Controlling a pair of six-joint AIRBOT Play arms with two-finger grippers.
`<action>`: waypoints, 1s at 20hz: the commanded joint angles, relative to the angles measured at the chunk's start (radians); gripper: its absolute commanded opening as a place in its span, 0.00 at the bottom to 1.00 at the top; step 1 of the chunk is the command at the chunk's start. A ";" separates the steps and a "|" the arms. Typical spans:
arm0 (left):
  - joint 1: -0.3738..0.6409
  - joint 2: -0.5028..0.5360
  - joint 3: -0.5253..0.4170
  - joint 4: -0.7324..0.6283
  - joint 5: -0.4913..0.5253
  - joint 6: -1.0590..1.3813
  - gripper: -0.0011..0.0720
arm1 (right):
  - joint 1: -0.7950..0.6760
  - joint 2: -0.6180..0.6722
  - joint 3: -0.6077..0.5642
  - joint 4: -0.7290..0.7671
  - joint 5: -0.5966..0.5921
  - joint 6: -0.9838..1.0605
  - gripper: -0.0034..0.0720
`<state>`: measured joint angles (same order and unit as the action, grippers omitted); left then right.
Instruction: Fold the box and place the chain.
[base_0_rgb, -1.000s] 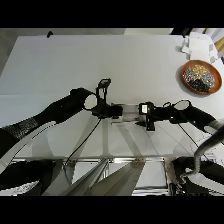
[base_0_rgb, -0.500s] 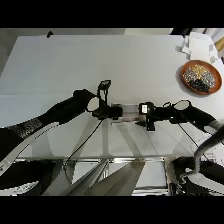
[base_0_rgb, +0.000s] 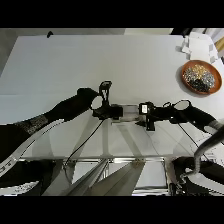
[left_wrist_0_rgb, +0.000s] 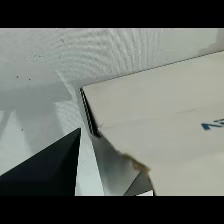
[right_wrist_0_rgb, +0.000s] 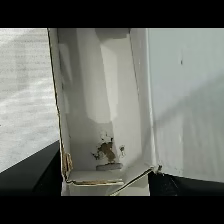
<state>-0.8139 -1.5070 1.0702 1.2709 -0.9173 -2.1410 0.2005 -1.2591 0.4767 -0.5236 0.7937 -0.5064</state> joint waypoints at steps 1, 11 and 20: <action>0.000 -0.023 0.013 0.000 -0.008 -0.048 0.63 | 0.000 0.000 0.001 0.000 0.000 0.000 0.58; -0.031 -0.061 0.013 -0.002 0.011 -0.085 0.51 | 0.000 0.000 0.001 0.000 0.000 0.000 0.58; -0.037 -0.072 0.039 -0.001 -0.051 -0.085 0.38 | 0.000 0.000 0.001 0.000 0.000 0.000 0.58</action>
<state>-0.8513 -1.5730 1.1038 1.2728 -0.9325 -2.2253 0.1997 -1.2591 0.4767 -0.5251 0.7944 -0.5083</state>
